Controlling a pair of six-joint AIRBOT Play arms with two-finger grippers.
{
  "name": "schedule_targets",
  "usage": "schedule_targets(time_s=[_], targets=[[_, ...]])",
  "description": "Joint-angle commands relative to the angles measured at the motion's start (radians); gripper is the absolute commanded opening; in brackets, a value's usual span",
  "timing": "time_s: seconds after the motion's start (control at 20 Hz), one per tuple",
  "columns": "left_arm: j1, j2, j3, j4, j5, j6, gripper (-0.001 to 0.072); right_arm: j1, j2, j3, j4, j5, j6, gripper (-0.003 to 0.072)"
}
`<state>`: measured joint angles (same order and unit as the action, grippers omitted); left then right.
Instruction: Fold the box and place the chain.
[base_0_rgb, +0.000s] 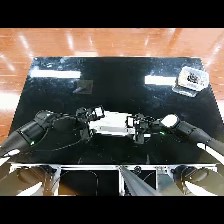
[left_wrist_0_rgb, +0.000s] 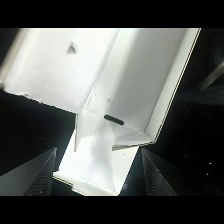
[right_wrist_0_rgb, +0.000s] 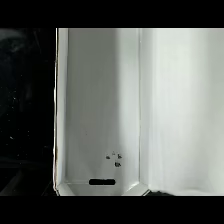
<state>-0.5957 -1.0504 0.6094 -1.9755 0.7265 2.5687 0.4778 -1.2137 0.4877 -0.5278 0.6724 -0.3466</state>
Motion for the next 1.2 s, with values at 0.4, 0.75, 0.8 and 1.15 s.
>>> schedule_targets(time_s=[0.4,0.75,0.8,1.15], targets=[[-0.033,-0.033,0.001,-0.030,0.029,0.024,0.0619,0.000,0.000,0.000,0.002,-0.003,0.003,0.0603],[-0.017,-0.021,0.001,0.027,0.117,0.000,0.0619,0.000,0.000,0.000,0.002,-0.003,0.003,0.0603],[-0.008,-0.017,0.001,0.026,0.130,0.000,0.0619,0.000,0.000,0.000,0.002,-0.003,0.003,0.0603],[-0.010,-0.014,0.001,0.022,0.030,-0.002,0.0619,0.000,0.000,0.000,0.002,-0.003,0.003,0.0603]])
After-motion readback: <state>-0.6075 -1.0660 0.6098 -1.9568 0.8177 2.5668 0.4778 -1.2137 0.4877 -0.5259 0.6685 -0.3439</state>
